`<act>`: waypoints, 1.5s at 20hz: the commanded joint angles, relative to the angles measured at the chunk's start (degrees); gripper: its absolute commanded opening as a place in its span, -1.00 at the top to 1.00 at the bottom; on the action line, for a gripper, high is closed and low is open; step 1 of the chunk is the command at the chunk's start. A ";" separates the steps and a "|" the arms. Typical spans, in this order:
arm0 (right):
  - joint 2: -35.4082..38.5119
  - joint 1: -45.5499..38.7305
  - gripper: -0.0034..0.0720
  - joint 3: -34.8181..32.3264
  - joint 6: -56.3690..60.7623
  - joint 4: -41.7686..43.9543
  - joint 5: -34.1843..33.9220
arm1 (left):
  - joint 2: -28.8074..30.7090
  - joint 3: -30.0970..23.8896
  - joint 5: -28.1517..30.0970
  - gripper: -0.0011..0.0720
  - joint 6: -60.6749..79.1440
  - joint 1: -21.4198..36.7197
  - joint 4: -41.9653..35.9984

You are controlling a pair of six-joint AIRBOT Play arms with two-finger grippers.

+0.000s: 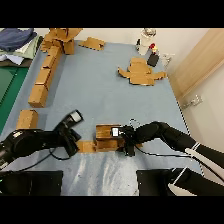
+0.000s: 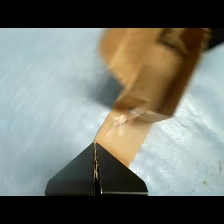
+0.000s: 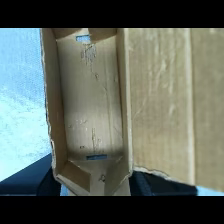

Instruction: Fold the box.

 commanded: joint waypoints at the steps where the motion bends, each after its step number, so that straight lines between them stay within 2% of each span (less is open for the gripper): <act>1: 0.00 0.00 -0.43 0.04 0.04 0.00 0.04 | 5.81 -0.04 -17.27 0.94 -55.30 5.40 20.68; 3: 0.02 0.00 -0.43 0.02 0.04 0.00 0.04 | 3.80 -0.70 -20.50 0.94 -53.02 8.35 13.49; 4: 0.00 0.00 -0.43 0.04 0.04 0.00 0.02 | 2.10 -0.94 -20.13 0.94 -51.25 8.85 9.03; 9: 0.00 0.00 -0.43 0.04 0.04 0.00 0.04 | -8.35 -1.07 -11.91 0.94 -42.38 6.54 -5.53; 12: 0.00 0.00 -0.43 0.04 0.04 -0.02 0.02 | -11.63 -1.07 -7.67 0.94 -36.11 3.87 -14.23; 15: 0.00 0.00 -0.43 0.02 0.04 -0.02 0.04 | -12.31 -1.07 -5.20 0.94 -36.39 1.16 -15.17; 22: 0.00 0.00 -0.43 0.04 0.04 -0.02 0.02 | -13.14 -1.07 -3.63 0.94 -35.93 0.81 -16.57; 26: 0.00 0.00 -0.43 0.04 0.04 -0.02 0.04 | -13.11 -1.01 -1.99 0.94 -35.19 0.81 -19.76; 30: 0.00 0.00 -0.43 0.02 0.04 -0.02 0.02 | -13.09 -1.01 -3.39 0.93 -31.78 0.81 -24.41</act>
